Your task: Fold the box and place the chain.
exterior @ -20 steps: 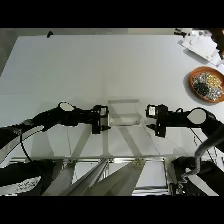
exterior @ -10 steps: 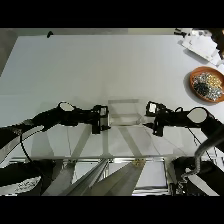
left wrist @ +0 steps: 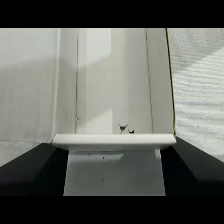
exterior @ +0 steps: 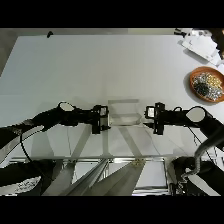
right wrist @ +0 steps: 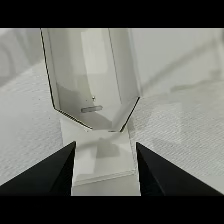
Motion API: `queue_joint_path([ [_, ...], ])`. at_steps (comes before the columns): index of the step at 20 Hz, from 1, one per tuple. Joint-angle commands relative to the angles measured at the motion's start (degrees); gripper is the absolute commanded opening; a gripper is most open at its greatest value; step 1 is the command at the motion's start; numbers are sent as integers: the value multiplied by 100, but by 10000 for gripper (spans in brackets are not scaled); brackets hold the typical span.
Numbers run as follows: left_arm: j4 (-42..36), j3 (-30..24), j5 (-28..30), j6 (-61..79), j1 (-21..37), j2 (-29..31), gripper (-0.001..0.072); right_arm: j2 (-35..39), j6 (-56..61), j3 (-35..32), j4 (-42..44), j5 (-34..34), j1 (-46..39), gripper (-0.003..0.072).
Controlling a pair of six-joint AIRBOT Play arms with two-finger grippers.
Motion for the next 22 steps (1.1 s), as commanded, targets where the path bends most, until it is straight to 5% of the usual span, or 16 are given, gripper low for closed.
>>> queue_joint_path([
  [1,2,0,2,0,-2,2,456,-365,-72,2,138,-68,4,384],
  [3,2,0,2,0,-2,2,456,-555,-321,4,573,-118,50,382],
  [9,2,0,2,0,-2,2,456,-704,-651,4,887,-341,619,163],
  [20,2,0,2,0,-2,2,456,-907,-833,4,1390,-866,813,149],
  [22,2,0,2,0,-2,2,456,-907,-975,4,1515,-859,813,28],
])
